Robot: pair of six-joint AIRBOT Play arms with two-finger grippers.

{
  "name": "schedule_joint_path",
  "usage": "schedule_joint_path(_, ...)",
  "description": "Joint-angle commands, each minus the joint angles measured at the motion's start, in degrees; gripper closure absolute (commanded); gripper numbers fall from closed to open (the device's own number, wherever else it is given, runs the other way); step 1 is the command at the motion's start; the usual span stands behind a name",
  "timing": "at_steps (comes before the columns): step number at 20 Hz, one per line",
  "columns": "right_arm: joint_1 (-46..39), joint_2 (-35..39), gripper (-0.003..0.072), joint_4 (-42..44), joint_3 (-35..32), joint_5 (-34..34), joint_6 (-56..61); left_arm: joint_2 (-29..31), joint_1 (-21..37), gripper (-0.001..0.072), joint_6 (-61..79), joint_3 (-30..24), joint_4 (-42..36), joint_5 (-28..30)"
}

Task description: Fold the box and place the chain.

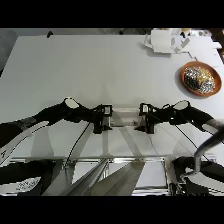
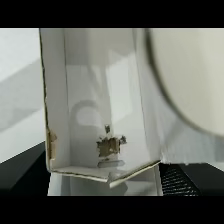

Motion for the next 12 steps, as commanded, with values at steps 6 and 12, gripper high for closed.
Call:
schedule_joint_path(6,0.0,11.6,0.0007,-20.6,0.0,0.4,19.0,0.0,0.0,0.0504,0.0,0.0,0.0,-0.1)
schedule_joint_path(12,0.0,23.5,0.0467,-22.8,0.0,4.5,27.3,0.0,0.0,0.0504,0.0,0.0,0.0,-0.1)
